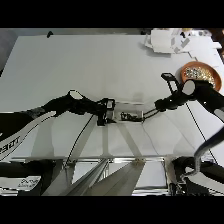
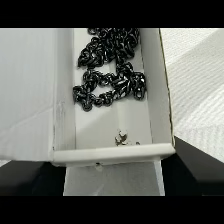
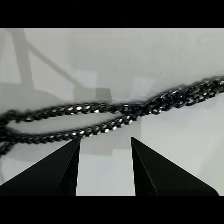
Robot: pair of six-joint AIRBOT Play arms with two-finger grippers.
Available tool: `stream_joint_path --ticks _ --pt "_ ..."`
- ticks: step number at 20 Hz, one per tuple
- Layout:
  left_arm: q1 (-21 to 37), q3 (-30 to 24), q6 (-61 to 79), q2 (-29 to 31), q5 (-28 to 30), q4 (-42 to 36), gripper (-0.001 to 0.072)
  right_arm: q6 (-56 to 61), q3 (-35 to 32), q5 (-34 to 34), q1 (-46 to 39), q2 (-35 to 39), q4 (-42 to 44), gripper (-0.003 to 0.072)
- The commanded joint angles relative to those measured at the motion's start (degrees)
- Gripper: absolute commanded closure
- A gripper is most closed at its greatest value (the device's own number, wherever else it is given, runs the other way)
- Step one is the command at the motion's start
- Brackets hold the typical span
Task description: Fold the box and place the chain.
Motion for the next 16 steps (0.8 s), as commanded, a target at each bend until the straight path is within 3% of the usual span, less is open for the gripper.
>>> stream_joint_path --ticks 1,11,16 --pt "0.0 0.0 0.0 0.0 0.0 0.0 0.0459 2.9 0.1 -0.9 0.0 -1.9 -3.3 0.0367" --pt "0.0 0.0 0.0 0.0 0.0 0.0 0.0459 2.8 0.1 -5.8 0.0 -3.2 -3.3 0.0348" --pt "0.0 0.0 0.0 0.0 0.0 0.0 0.0459 2.8 0.1 -5.9 0.0 -5.2 -3.2 0.0381"
